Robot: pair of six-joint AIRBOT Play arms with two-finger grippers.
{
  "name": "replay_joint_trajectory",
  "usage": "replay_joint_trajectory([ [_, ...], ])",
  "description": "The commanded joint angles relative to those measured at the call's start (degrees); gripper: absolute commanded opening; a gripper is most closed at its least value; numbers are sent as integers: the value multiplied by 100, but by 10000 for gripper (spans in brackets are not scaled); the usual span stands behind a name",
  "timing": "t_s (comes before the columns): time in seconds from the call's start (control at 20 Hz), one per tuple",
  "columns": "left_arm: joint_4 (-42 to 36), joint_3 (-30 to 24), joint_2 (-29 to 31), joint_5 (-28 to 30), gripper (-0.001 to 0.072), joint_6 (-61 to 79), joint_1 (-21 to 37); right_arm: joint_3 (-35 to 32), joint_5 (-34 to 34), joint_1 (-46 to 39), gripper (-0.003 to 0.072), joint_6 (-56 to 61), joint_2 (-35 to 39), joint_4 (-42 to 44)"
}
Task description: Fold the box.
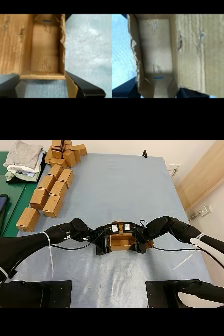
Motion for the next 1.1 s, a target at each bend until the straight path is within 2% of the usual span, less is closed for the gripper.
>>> replay_joint_trajectory([
  [0.0,-85,15,-11,-72,700,354,-7,4,2,0,503,4,4,2],
  [0.35,-92,15,105,-284,700,365,4,4,0,0,503,4,4,2],
  [1.05,4,42,-28,-111,699,-343,-9,4,2,0,502,4,4,2],
])
